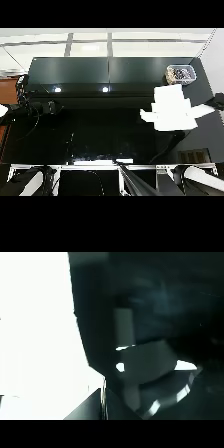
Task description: Fold the box and place the chain.
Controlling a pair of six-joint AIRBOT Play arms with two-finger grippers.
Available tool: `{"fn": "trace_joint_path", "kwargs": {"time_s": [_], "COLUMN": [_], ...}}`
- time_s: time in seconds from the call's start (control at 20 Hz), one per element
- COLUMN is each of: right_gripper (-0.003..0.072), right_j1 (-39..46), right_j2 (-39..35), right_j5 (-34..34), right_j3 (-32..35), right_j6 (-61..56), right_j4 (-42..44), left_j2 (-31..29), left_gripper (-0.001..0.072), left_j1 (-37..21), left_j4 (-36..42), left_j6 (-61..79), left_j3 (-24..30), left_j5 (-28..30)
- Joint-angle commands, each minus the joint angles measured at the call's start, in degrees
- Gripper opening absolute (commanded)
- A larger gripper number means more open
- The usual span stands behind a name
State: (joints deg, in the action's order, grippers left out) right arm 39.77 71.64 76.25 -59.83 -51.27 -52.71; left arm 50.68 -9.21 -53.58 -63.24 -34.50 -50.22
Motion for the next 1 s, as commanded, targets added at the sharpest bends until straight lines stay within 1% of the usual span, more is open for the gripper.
{"fn": "trace_joint_path", "kwargs": {"time_s": [0.0, 0.1, 0.2, 0.3, 0.35, 0.45, 0.55, 0.65, 0.7, 0.8, 0.9, 0.95], "right_gripper": [0.0013, 0.0013, 0.0013, 0.0013, 0.0013, 0.0013, 0.0013, 0.0013, 0.0013, 0.0013, 0.0013, 0.0013], "right_j1": [-7.6, -14.7, -24.1, -34.2, -40.0, -50.3, -57.9, -62.6, -63.8, -64.4, -64.4, -64.4], "right_j2": [-11.7, -18.1, -22.7, -23.9, -23.8, -23.8, -23.8, -23.7, -23.7, -23.7, -23.7, -23.7], "right_j5": [-6.4, -11.5, -20.1, -29.9, -36.2, -46.5, -52.5, -55.3, -55.8, -55.6, -55.5, -55.5], "right_j3": [12.0, 19.6, 27.0, 32.5, 34.9, 38.1, 39.4, 39.6, 39.6, 39.6, 39.6, 39.6], "right_j6": [-2.8, -2.4, -2.4, -2.5, -2.4, -2.6, -3.0, -4.7, -5.4, -5.4, -5.4, -5.4], "right_j4": [11.6, 20.3, 26.1, 30.6, 32.0, 32.9, 32.8, 32.8, 32.8, 32.8, 32.8, 32.8], "left_j2": [0.0, 0.1, 0.1, 0.4, 0.9, 2.7, 5.6, 10.4, 13.7, 21.0, 28.5, 31.5], "left_gripper": [0.0708, 0.0708, 0.0708, 0.0708, 0.0708, 0.0708, 0.0706, 0.0704, 0.0704, 0.0704, 0.0704, 0.0704], "left_j1": [0.2, 1.5, 3.7, 6.9, 8.8, 12.3, 14.7, 14.5, 13.7, 11.8, 11.5, 12.0], "left_j4": [0.6, 0.5, 0.7, 0.8, 1.1, 3.2, 7.0, 10.7, 13.1, 18.4, 19.3, 20.1], "left_j6": [0.0, 0.0, 0.0, 0.0, 0.0, 0.0, 0.0, 0.0, 0.3, 4.6, 5.4, 5.4], "left_j3": [0.0, 0.0, 0.0, 0.0, 0.0, 0.0, -0.2, -2.3, -4.3, -8.9, -13.1, -14.5], "left_j5": [-0.3, -0.2, 0.0, 0.7, 1.0, 1.8, 2.2, 0.3, -1.8, -7.8, -12.7, -14.1]}}
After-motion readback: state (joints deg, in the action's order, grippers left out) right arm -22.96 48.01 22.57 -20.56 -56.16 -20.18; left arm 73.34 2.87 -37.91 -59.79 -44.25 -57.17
